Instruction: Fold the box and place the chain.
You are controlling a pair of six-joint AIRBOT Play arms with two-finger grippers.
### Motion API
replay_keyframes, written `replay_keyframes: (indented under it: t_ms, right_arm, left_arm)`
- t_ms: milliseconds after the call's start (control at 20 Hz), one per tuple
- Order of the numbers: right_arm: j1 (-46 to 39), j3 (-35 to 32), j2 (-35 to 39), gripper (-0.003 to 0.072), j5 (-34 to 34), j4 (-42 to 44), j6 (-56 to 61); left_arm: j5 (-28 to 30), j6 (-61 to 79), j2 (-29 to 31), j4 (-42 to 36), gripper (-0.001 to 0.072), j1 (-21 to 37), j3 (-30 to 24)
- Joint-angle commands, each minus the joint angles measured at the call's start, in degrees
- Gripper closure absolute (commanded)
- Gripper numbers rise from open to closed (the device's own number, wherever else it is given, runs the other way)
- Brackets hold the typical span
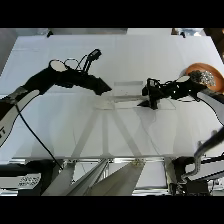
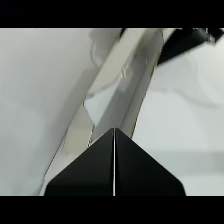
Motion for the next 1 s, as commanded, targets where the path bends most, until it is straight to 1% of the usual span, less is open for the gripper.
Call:
replay_keyframes:
  t_ms: [0, 50, 100, 150, 300, 400, 450, 500, 600, 700, 800, 850, 950]
  right_arm:
    - [0.00, 0.02, -0.02, 0.0282, 0.00, 0.04, 0.04]
    - [0.00, 0.02, -0.02, 0.0282, 0.00, 0.04, 0.04]
    - [-0.02, 0.02, -0.02, 0.0282, 0.00, 0.04, 0.04]
    - [-0.02, 0.02, -0.02, 0.0282, 0.02, 0.04, 0.04]
    - [0.00, 0.02, -0.02, 0.0282, 0.00, 0.04, 0.04]
    - [-0.02, 0.02, -0.02, 0.0282, 0.02, 0.04, 0.04]
    - [-0.02, 0.02, -0.02, 0.0282, 0.00, 0.04, 0.04]
    - [0.00, 0.02, -0.02, 0.0282, 0.02, 0.04, 0.04]
    - [0.00, 0.02, -0.02, 0.0282, 0.02, 0.04, 0.04]
    - [0.00, 0.02, -0.02, 0.0282, 0.02, 0.04, 0.04]
    - [-0.02, 0.02, -0.02, 0.0282, 0.02, 0.04, 0.04]
    - [0.00, 0.02, -0.02, 0.0282, 0.02, 0.04, 0.04]
    - [-0.02, 0.02, -0.02, 0.0282, 0.00, 0.04, 0.04]
  left_arm:
    - [-3.43, 5.75, 1.57, 14.93, 0.0594, 1.46, -0.17]
    - [-2.08, 7.37, 1.53, 16.98, 0.0429, 1.03, -0.61]
    - [-0.31, 8.79, 1.44, 17.99, 0.0317, 0.24, -1.14]
    - [0.96, 11.28, 1.22, 17.92, 0.0285, -0.68, -1.62]
    - [2.91, 21.40, 0.04, 17.88, 0.0285, -3.48, -2.54]
    - [4.04, 23.71, -1.68, 16.37, 0.0285, -4.72, -2.54]
    - [4.46, 23.78, -2.82, 14.25, 0.0285, -5.18, -2.54]
    - [5.14, 23.76, -3.85, 13.07, 0.0265, -5.57, -2.54]
    - [7.61, 23.71, -5.46, 12.74, 0.0188, -6.29, -2.54]
    - [9.11, 23.76, -6.10, 12.55, 0.0188, -6.88, -2.54]
    - [9.16, 23.78, -6.32, 12.57, 0.0197, -7.34, -2.54]
    - [9.01, 24.00, -6.32, 12.26, 0.0216, -7.41, -2.54]
    - [6.97, 27.56, -6.32, 10.29, 0.0220, -7.48, -2.54]
